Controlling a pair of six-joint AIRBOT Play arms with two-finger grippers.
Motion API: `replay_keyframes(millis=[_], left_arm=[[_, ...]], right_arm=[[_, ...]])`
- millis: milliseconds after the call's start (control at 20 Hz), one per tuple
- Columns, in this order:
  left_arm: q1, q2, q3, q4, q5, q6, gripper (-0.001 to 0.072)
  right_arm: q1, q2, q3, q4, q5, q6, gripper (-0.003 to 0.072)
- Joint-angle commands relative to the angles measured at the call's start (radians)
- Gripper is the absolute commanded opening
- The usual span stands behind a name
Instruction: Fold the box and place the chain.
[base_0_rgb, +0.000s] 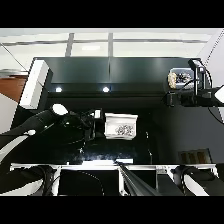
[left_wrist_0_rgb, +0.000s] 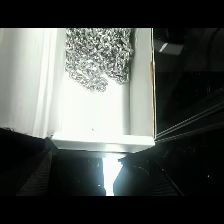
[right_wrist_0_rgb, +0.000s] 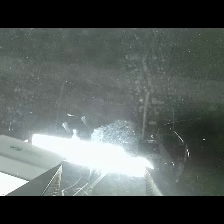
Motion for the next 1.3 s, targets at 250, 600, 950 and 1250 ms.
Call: replay_keyframes(millis=[250, 600, 950, 1250], left_arm=[[-0.032, -0.014, 0.016, 0.031, 0.001, -0.020, 0.0700], [-0.045, -0.014, 0.016, 0.032, 0.030, -0.040, 0.0700], [-0.066, -0.014, 0.017, 0.032, 0.045, -0.042, 0.0699], [-0.069, -0.014, 0.016, 0.033, 0.061, -0.056, 0.0534]], right_arm=[[0.000, -0.001, 0.000, 0.000, 0.000, 0.000, 0.0592], [0.000, -0.001, 0.000, 0.001, 0.000, 0.000, 0.0593], [0.000, -0.001, 0.000, 0.004, 0.000, 0.000, 0.0593], [0.000, -0.001, 0.000, 0.004, 0.001, 0.000, 0.0593]])
